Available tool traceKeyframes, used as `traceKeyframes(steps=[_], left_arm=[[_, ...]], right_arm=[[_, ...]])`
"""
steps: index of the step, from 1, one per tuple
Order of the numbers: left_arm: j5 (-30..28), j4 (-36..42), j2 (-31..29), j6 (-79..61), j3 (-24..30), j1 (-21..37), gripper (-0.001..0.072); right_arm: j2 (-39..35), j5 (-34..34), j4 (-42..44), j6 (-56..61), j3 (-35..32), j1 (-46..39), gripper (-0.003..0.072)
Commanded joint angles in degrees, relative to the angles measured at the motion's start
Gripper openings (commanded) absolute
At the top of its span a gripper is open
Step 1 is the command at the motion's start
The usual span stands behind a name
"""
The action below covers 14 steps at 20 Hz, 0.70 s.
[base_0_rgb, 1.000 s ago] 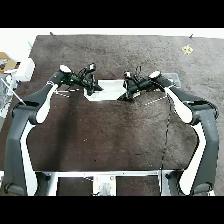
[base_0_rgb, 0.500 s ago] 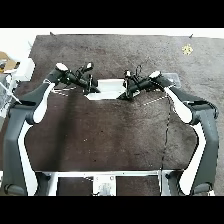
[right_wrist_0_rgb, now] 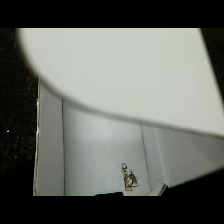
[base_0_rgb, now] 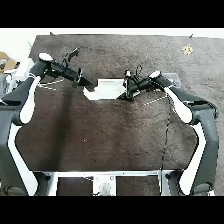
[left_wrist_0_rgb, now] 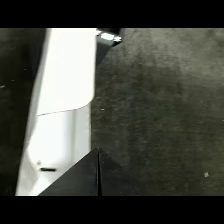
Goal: Fold the box and place the chain.
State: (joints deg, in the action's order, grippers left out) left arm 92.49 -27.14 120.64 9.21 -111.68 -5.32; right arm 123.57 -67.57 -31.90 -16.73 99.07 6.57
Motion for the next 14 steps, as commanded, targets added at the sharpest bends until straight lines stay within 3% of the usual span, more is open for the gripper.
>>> traceKeyframes(steps=[1, 7, 14], left_arm=[[-0.5, 0.3, -0.3, 2.8, 1.1, -2.3, 0.001], [-19.7, 0.0, 0.2, 6.6, 1.1, -6.6, 0.0009], [-29.6, -0.9, 0.6, 16.4, 1.2, -7.1, 0.001]], right_arm=[[0.0, -0.1, 0.0, 0.0, 0.0, 0.0, 0.0593], [0.0, -0.1, 0.0, 0.0, 0.0, 0.0, 0.0593], [0.0, -0.1, 0.0, 0.0, 0.0, 0.0, 0.0594]])
